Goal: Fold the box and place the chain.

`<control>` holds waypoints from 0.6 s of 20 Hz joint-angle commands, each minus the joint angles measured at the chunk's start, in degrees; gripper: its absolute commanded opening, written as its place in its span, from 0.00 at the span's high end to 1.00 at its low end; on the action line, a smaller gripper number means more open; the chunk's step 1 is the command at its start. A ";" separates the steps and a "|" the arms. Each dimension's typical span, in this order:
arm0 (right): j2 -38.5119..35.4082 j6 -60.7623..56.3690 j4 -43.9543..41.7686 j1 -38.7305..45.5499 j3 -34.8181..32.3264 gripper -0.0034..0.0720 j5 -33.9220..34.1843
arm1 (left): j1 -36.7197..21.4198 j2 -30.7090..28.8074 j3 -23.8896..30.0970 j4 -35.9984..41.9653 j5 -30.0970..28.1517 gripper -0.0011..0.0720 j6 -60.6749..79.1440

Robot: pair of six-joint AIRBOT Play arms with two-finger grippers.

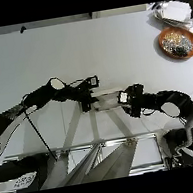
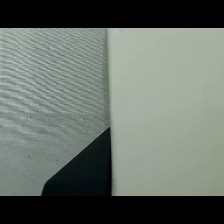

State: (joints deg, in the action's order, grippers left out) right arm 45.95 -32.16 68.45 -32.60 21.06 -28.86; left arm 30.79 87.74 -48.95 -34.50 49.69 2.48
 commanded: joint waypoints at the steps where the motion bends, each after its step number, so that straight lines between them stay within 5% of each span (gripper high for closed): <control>1: 0.13 9.09 -7.02 3.78 0.13 0.08 -0.68 | 0.02 0.02 0.02 -0.02 0.02 0.97 0.04; 12: 6.29 24.74 -19.71 7.91 1.90 0.08 -4.74 | 0.02 0.02 0.02 -0.02 0.02 0.97 0.02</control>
State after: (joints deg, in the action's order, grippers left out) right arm 50.13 -11.18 51.79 -26.33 21.85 -31.46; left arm 30.79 87.74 -48.95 -34.50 49.76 2.50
